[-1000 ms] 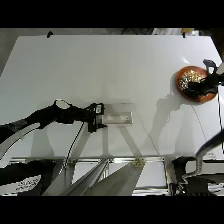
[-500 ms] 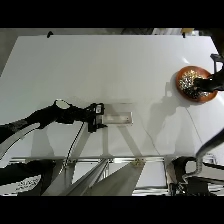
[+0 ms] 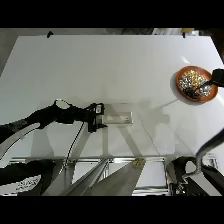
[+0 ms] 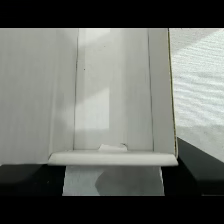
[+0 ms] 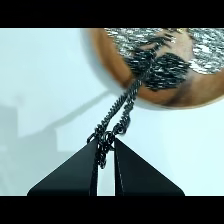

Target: Fold the box and place the chain.

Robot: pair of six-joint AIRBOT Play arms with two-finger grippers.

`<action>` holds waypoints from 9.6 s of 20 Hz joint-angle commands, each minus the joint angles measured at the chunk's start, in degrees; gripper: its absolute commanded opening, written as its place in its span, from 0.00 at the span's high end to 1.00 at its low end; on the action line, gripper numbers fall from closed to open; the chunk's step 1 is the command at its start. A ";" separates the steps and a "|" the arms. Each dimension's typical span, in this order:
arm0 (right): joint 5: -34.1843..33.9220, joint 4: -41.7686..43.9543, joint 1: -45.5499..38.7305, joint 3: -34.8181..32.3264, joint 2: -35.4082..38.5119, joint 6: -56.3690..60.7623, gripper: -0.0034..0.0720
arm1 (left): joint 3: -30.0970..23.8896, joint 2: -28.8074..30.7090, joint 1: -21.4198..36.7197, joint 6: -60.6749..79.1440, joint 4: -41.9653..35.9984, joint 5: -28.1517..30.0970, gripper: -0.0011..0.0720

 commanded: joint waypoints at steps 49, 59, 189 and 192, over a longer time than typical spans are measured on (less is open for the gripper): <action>-26.97 5.18 62.79 -18.18 -9.64 10.67 0.93 | -0.02 0.02 0.02 0.00 0.02 0.00 0.56; -28.24 12.50 60.61 -19.58 -9.60 4.33 0.57 | -0.02 0.02 0.02 0.00 0.02 0.00 0.56; -23.56 -6.58 26.60 -18.01 -24.22 18.80 0.67 | -0.02 0.02 0.02 0.00 0.02 0.00 0.56; -23.63 -6.93 26.60 -18.01 -24.22 18.82 0.67 | -0.02 0.02 0.02 0.00 0.02 0.02 0.56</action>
